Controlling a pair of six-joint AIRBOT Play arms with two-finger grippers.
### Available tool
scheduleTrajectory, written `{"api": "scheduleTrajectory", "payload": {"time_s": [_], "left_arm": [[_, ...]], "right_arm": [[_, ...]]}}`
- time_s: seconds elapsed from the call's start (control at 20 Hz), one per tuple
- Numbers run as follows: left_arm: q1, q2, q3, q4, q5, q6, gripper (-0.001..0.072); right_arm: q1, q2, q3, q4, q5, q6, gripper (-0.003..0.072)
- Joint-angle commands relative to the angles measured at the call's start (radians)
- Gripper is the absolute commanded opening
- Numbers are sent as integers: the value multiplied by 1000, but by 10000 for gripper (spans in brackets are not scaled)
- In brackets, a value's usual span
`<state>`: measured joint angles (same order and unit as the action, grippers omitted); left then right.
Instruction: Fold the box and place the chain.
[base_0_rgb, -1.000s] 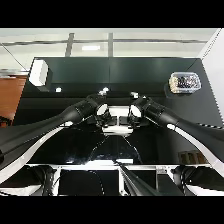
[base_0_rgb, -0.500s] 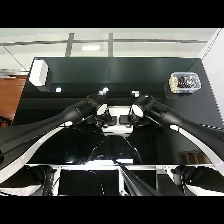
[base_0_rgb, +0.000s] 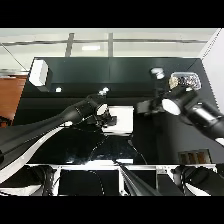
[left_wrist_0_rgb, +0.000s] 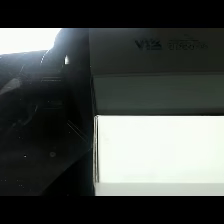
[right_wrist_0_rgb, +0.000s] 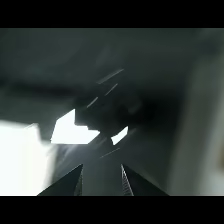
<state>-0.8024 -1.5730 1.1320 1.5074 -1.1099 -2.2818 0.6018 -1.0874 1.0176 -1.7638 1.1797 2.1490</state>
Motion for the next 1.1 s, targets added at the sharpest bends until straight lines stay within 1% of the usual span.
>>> {"api": "scheduleTrajectory", "payload": {"time_s": [0.0, 0.05, 0.1, 0.15, 0.2, 0.25, 0.3, 0.4, 0.5, 0.55, 0.6, 0.65, 0.75, 0.8, 0.85, 1.0, 1.05], "left_arm": [[1, 0, 0, 3, 2, 0, 29], [1, 0, 0, 3, 2, 0, 29], [1, 0, 0, 3, 2, 0, 29], [1, 0, 0, 3, 2, 0, 29], [1, 0, 0, 3, 2, 0, 29], [1, 0, 0, 3, 2, 0, 29], [1, 0, 0, 3, 3, 0, 29], [1, -2, 0, 3, 13, 0, 29], [1, -2, 0, 3, 18, 0, 29], [1, -2, 0, 3, 18, 0, 29], [1, -2, 0, 3, 18, 0, 29], [1, -2, 0, 3, 17, 0, 28], [1, -2, 0, 2, 16, 0, 28], [0, -2, 0, 2, 16, 0, 29], [1, -2, 0, 2, 13, 0, 29], [0, -2, 0, 2, 8, 0, 29], [1, -2, 0, 2, 8, 0, 29]], "right_arm": [[-117, 55, -29, -373, -55, -12, 286], [-184, 51, -65, -384, -173, -12, 370], [-261, 39, -104, -371, -306, -12, 719], [-334, 14, -126, -339, -404, -10, 708], [-416, -31, -122, -282, -481, -10, 708], [-489, -80, -102, -215, -534, -10, 708], [-566, -145, -54, -131, -549, -11, 707], [-676, -285, 84, 3, -515, -53, 705], [-736, -432, 250, 98, -420, -118, 703], [-753, -500, 327, 116, -357, -132, 701], [-766, -567, 400, 119, -291, -137, 620], [-775, -623, 458, 118, -241, -145, 583], [-780, -693, 520, 118, -206, -158, 583], [-781, -715, 535, 119, -209, -161, 555], [-782, -729, 540, 120, -223, -161, 534], [-785, -758, 540, 128, -236, -161, 533], [-785, -766, 540, 141, -235, -166, 478]]}}
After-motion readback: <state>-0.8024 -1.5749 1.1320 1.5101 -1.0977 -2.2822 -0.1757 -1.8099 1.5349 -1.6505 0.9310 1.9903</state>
